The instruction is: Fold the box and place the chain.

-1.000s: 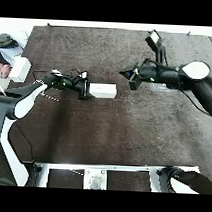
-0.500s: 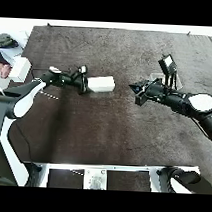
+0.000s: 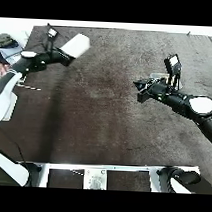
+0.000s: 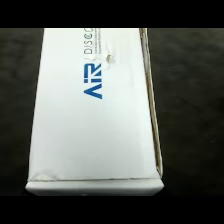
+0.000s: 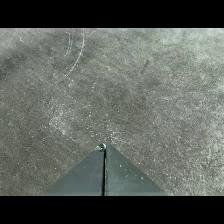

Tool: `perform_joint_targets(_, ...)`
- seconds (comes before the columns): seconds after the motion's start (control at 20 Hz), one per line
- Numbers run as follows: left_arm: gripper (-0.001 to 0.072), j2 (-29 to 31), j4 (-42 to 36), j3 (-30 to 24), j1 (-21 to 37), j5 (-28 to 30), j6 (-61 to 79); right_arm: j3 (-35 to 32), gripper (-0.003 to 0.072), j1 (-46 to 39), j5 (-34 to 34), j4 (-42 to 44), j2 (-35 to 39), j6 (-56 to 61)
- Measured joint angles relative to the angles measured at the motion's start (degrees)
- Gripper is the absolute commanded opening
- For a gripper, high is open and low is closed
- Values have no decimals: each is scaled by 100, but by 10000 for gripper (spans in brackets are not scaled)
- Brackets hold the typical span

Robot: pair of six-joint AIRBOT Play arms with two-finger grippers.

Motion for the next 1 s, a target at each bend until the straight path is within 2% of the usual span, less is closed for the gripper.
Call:
perform_joint_targets(0.15,5,306,623,-323,297,614,-1062,-4,-11,0,-33,2,2,4)
perform_joint_targets(0.25,5,391,1366,-487,476,811,-1985,-4,-11,0,-50,0,2,7)
perform_joint_targets(0.45,5,476,2944,-682,748,898,-3720,-4,-11,0,-61,-4,2,7)
perform_joint_targets(0.55,5,577,3493,-837,807,894,-4203,-2,-11,0,-61,-7,2,9)
perform_joint_targets(0.8,5,1147,4085,-1744,911,1521,-4911,-4,-11,0,-66,-7,2,7)
perform_joint_targets(1.0,5,1329,4240,-2177,1137,1456,-5261,-4,-11,0,-66,-7,2,7)
